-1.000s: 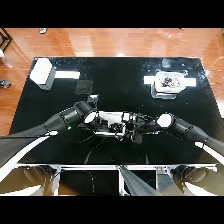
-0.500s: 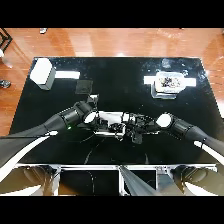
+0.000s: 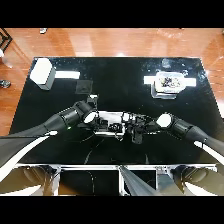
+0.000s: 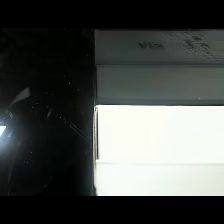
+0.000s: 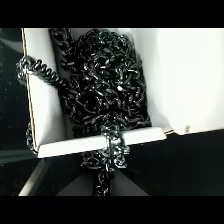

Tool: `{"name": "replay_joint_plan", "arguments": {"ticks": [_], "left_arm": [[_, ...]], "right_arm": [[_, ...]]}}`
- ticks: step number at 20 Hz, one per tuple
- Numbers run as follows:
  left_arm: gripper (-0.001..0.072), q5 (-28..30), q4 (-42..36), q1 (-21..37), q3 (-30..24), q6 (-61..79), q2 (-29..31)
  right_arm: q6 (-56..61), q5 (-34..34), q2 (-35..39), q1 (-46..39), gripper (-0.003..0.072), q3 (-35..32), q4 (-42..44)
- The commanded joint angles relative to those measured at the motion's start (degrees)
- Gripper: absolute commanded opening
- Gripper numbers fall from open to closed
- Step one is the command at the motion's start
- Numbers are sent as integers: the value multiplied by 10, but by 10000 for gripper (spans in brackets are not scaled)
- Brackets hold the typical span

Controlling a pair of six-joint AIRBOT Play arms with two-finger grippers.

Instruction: Fold the box and place the chain.

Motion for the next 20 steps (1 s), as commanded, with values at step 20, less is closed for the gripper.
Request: {"name": "replay_joint_plan", "arguments": {"ticks": [20], "left_arm": [[27, 1, 0, 0, 0, 0, 0]], "right_arm": [[321, 71, 275, -67, 23, 170, 141]]}}
